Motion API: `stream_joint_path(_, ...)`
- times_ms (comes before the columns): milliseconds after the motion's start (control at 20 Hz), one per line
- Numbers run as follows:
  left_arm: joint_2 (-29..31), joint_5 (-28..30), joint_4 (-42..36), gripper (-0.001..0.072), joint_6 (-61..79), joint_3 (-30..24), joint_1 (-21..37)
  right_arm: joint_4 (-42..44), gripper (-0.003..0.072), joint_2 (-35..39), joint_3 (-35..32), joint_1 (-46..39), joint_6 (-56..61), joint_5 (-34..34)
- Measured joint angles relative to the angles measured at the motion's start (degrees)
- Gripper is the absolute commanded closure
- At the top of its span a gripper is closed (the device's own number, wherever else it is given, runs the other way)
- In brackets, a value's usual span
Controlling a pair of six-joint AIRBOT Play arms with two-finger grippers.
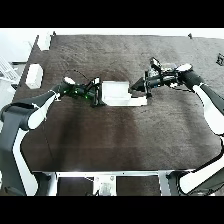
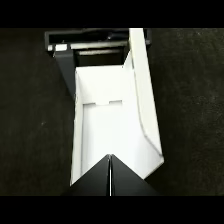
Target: Fold the box and place the chain.
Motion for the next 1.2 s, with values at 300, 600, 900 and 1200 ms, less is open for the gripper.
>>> stream_joint_path(300, 0.0, -0.02, 0.02, 0.0361, 0.0, -0.02, 0.0, 1.75, 0.0683, -1.31, -0.5, 3.87, 3.76, -11.17)
stream_joint_path(600, 0.0, -0.02, 0.02, 0.0361, 0.0, -0.02, 0.0, 1.18, 0.0684, -4.04, -0.52, 5.33, 6.49, -18.91)
stream_joint_path(900, 0.0, -0.04, 0.04, 0.0361, 0.02, -0.02, 0.0, -3.65, 0.0684, -5.4, -0.5, 6.08, 8.63, -20.41)
stream_joint_path(1200, 0.0, -0.04, 0.04, 0.0361, 0.02, -0.02, 0.0, -6.58, 0.0685, -3.61, 0.26, 6.1, 9.01, -20.26)
